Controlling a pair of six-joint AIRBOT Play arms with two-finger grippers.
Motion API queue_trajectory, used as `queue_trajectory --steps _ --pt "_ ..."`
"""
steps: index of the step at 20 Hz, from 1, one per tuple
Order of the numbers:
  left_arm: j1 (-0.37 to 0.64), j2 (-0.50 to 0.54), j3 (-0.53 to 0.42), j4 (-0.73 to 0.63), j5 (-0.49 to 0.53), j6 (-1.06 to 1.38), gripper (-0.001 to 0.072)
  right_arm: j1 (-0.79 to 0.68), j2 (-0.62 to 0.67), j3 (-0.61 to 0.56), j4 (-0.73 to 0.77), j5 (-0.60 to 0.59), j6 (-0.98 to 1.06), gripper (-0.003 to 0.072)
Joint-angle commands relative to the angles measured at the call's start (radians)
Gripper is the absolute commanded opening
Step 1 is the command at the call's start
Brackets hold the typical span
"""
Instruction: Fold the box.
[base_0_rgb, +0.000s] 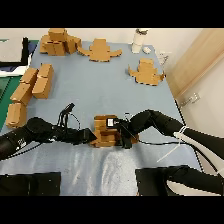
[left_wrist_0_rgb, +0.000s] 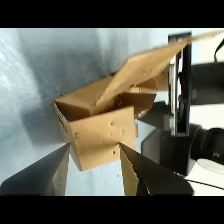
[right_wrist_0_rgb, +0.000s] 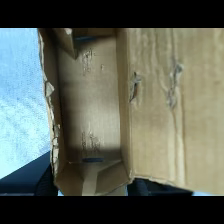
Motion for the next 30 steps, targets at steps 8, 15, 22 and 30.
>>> queue_trajectory --steps 8,15,22,30 --pt "-0.219 -0.078 0.168 0.654 0.080 -0.802 0.0478 0.000 0.000 0.000 0.000 0.000 0.000 0.0470" --pt "-0.362 -0.193 0.350 0.939 -0.074 -1.118 0.0478 0.000 0.000 0.000 0.000 0.000 0.000 0.0470" --pt "-0.426 -0.254 0.402 1.030 -0.169 -1.259 0.0477 0.000 0.000 0.000 0.000 0.000 0.000 0.0470" --pt "-0.492 -0.391 0.563 1.174 -0.274 -1.325 0.0470 0.000 0.000 0.000 0.000 0.000 0.000 0.0470"
